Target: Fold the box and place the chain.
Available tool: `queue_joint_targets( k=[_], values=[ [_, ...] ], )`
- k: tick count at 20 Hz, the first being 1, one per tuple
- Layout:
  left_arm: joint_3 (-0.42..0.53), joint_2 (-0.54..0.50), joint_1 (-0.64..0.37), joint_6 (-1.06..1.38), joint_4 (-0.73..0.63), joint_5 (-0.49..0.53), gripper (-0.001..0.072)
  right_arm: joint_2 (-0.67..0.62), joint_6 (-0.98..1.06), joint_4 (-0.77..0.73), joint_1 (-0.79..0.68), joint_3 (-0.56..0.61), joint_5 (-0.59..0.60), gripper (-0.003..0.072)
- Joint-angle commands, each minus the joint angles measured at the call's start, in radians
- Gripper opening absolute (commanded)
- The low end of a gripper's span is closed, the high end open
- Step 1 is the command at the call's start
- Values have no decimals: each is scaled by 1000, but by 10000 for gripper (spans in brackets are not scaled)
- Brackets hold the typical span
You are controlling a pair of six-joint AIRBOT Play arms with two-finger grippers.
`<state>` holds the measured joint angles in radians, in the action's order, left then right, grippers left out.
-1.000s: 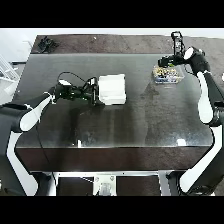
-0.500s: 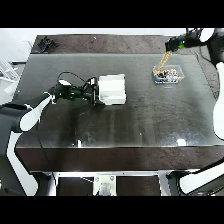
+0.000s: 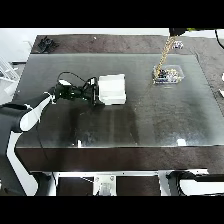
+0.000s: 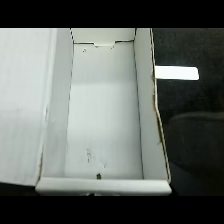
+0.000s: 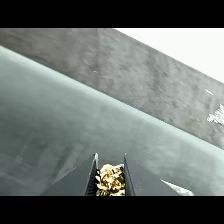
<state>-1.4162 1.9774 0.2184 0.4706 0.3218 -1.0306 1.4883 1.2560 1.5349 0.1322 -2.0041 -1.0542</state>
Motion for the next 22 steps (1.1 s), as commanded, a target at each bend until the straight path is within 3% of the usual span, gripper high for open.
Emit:
queue_joint_targets(
  k=[1, 7, 15, 22],
  values=[
    [0, 0, -1, 0, 0, 0, 356, -46, -1, 3, 69, 0, -59, 5],
    [0, 0, -1, 0, 0, 0, 356, -60, 0, 2, 198, 0, -167, 6],
    [0, 0, -1, 0, 0, 0, 355, -59, 0, -13, 362, 89, -176, 6],
    [0, 0, -1, 0, 0, 0, 356, -38, 0, -40, 396, 224, -42, 5]
  ],
)
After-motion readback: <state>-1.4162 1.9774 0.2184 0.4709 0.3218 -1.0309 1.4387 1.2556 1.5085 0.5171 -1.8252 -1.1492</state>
